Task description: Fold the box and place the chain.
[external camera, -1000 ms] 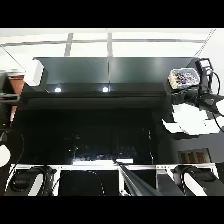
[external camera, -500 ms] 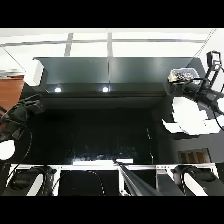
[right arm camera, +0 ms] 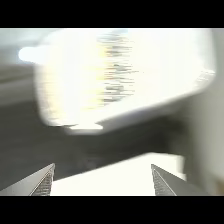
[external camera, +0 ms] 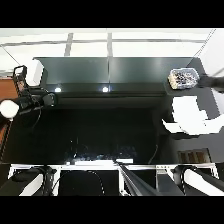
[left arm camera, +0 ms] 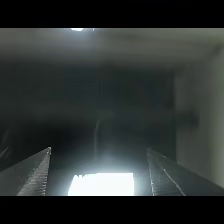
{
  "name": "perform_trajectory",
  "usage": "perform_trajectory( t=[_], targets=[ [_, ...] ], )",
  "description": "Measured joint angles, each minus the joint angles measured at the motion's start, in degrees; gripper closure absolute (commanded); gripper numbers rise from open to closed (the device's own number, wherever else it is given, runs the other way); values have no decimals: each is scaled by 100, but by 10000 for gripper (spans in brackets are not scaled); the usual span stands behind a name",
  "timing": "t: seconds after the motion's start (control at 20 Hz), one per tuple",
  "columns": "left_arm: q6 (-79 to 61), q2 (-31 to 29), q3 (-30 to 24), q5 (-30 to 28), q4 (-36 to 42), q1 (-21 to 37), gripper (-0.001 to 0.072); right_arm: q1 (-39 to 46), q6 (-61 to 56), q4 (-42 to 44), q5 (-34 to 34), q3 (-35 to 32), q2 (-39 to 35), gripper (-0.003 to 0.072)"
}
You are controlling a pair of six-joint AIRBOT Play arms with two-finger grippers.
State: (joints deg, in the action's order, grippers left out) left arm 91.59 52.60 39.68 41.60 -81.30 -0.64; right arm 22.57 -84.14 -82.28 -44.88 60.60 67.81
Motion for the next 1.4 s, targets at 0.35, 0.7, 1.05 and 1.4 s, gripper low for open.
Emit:
perform_trajectory(
  t=[0.35, 0.7, 1.05, 1.4],
  targets=[
    [138, 697, 483, 1338, -186, 341, -8, 2826, 638, 605, -1799, 953, 1342, -27],
    [181, 776, 535, 1521, -120, 367, -8, 3112, 2251, 1010, -3303, 1458, 2702, 221],
    [186, 778, 535, 1598, -46, 367, -7, 2743, 2804, 901, -3851, 1847, 2865, 668],
    [190, 778, 535, 1480, -48, 367, -8, 2157, 2994, 2387, -4138, 1064, 1840, 668]
  ],
)
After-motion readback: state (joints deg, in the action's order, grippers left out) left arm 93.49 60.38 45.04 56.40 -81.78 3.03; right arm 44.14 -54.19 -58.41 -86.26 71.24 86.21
